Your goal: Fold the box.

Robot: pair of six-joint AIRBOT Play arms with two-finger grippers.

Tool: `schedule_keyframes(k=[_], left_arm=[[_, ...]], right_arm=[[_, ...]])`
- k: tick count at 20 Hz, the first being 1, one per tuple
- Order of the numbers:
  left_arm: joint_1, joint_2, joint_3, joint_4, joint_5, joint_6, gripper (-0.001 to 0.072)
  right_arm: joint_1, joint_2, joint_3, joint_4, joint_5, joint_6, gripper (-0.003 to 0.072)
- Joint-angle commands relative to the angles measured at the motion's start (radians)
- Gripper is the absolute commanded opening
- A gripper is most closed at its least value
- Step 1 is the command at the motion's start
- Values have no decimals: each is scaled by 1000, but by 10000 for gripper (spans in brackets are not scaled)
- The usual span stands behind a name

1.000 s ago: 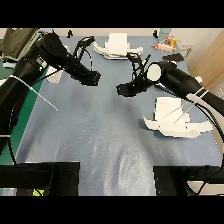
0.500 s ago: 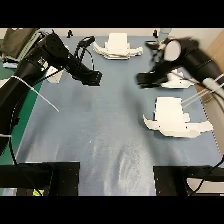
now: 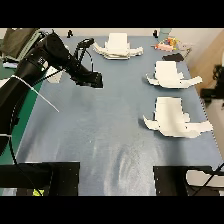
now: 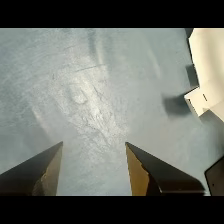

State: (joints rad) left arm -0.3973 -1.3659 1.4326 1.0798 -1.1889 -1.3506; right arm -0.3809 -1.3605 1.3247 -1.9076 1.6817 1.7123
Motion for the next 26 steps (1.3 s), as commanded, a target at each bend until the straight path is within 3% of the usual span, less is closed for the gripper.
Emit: schedule_keyframes(k=[1,4,9,16,19,23,24,25,26], left_arm=[[0,-1,0,2,-39,-14,590],[0,-1,0,2,-70,-38,591],[0,-1,0,1,-78,-64,591],[0,-1,0,-2,-79,-83,591],[0,-1,0,-2,-79,-83,591],[0,0,0,-2,-79,-82,591],[0,0,0,-2,-79,-81,591],[0,0,0,-3,-79,-81,591],[0,0,0,-3,-79,-81,591]], right_arm=[[-178,-1,-113,74,-105,-137,549],[-306,-32,-123,156,-135,-218,549],[-480,-130,-123,428,-148,-343,549],[-494,-231,-123,501,-108,-469,544],[-494,-235,-122,579,-103,-530,493],[-488,-234,-122,741,-43,-586,280],[-480,-234,-122,770,-23,-589,201],[-470,-234,-122,799,-5,-598,63],[-453,-234,-122,834,16,-600,5]])
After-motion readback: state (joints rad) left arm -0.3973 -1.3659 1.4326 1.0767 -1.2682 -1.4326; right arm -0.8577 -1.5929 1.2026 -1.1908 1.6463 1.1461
